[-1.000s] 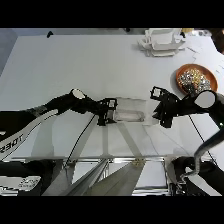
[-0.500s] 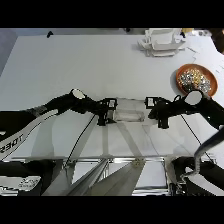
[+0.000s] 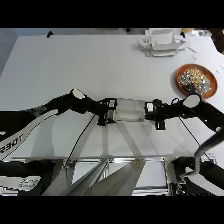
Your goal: Fold the box and place the chain.
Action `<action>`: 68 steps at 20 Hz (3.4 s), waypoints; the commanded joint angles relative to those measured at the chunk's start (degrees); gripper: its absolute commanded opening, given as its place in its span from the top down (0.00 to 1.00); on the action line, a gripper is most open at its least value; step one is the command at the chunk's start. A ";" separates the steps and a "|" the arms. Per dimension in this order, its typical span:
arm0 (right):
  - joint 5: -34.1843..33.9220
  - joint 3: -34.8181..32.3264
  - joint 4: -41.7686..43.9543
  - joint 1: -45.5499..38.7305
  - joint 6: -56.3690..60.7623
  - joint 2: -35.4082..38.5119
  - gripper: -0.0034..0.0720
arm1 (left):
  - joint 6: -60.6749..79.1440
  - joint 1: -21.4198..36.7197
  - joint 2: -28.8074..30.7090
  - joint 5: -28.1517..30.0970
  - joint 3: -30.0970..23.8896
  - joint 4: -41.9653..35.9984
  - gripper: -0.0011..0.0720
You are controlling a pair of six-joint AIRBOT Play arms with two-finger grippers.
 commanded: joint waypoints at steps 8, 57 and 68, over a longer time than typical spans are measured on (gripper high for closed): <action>-0.04 -0.72 7.58 0.02 -1.40 -0.55 0.87 | 0.02 0.04 0.00 0.02 0.00 0.02 0.70; -8.44 -4.24 -13.35 0.02 97.39 3.13 0.93 | 0.02 0.04 0.02 0.02 0.00 0.02 0.70; -4.87 -4.22 -3.02 0.02 89.50 11.06 0.62 | 0.02 0.04 0.00 0.02 0.00 0.02 0.70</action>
